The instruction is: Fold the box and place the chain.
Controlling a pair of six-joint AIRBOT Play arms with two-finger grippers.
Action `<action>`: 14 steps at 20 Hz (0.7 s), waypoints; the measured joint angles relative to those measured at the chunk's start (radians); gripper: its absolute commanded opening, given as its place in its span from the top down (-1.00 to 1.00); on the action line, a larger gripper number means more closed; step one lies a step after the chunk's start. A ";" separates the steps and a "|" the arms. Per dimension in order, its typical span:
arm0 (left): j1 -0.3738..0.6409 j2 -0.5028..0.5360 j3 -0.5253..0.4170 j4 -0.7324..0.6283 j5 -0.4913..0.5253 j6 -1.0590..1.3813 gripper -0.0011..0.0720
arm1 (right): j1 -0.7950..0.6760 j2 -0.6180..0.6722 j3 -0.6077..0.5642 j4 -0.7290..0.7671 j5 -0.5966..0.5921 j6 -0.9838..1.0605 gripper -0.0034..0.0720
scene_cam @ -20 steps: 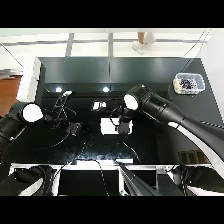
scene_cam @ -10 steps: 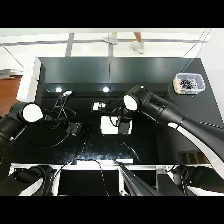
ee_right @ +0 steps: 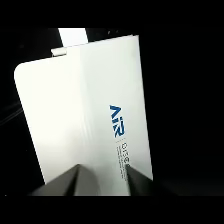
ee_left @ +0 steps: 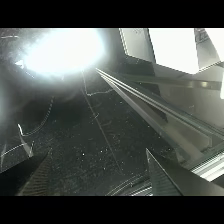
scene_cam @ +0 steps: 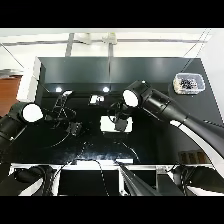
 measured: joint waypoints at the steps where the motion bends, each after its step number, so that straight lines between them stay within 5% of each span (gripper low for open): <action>1: 0.000 0.000 0.000 0.000 0.001 0.000 -0.94 | 0.000 0.000 0.013 0.000 0.009 0.009 -0.96; 14: 0.000 0.000 0.000 0.004 0.004 0.000 -0.94 | -0.001 -0.004 -0.008 0.002 0.040 -0.005 -0.96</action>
